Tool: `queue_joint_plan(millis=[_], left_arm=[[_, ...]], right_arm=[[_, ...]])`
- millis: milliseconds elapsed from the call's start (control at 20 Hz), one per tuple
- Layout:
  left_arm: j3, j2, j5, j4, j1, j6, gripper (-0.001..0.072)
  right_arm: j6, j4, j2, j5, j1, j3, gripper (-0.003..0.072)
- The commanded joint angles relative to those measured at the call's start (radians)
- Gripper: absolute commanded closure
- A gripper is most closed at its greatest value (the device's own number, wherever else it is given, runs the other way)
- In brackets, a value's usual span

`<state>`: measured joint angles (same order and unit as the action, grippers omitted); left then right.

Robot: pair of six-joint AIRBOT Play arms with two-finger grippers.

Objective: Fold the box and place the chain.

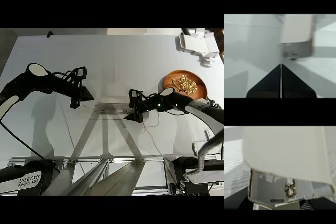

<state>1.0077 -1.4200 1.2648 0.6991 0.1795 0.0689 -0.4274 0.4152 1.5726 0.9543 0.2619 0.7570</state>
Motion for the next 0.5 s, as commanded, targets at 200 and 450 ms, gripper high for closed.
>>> queue_joint_plan(millis=[200, 450], left_arm=[[0.0, -0.013, 0.051, -0.096, 0.049, -0.05, 0.0699], [0.0, -0.07, -0.248, -0.272, 0.056, -0.106, 0.0702]], right_arm=[[0.0, 0.0, 0.0, 0.0, 0.0, 0.001, 0.0187], [0.0, 0.0, 0.0, 0.0, 0.0, 0.001, 0.0187]])
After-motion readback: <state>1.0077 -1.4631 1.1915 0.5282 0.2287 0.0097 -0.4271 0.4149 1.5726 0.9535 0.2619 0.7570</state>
